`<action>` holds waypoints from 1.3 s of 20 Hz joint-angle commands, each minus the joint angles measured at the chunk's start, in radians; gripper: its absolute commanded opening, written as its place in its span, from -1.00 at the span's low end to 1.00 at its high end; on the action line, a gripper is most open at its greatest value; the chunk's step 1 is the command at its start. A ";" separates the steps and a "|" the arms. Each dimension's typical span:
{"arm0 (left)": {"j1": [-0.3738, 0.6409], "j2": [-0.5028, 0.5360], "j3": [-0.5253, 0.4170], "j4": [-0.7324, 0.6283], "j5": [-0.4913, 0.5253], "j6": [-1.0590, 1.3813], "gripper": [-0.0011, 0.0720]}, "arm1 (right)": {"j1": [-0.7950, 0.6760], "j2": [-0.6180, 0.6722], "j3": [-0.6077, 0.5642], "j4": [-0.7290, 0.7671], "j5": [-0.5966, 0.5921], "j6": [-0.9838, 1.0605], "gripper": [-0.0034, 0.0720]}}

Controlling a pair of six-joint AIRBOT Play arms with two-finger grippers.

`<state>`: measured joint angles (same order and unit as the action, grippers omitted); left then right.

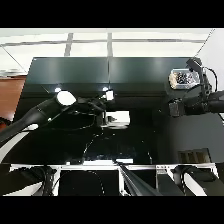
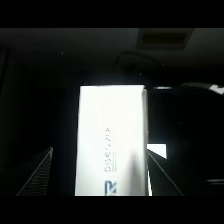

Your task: Fold the box and place the chain.

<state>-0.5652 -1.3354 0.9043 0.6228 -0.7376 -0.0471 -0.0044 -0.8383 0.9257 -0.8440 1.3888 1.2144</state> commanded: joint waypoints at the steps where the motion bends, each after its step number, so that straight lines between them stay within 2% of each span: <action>1: -0.028 -0.071 0.044 0.058 0.011 -0.140 1.00 | -0.001 0.002 -0.017 -0.004 0.006 0.001 -0.88; 19: -0.029 -0.092 0.044 0.101 -0.074 -0.164 1.00 | -0.001 0.002 -0.019 -0.007 -0.025 0.001 -0.88; 23: -0.054 -0.120 0.044 0.157 -0.043 -0.162 1.00 | -0.001 0.002 -0.019 -0.006 -0.031 0.001 -0.88; 26: -0.089 -0.170 0.044 0.220 0.056 -0.163 1.00 | -0.001 0.002 -0.019 -0.006 -0.043 0.001 -0.88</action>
<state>-0.6300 -1.4712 0.9474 0.7841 -0.7620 -0.2123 -0.0051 -0.8371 0.9073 -0.8513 1.3556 1.2152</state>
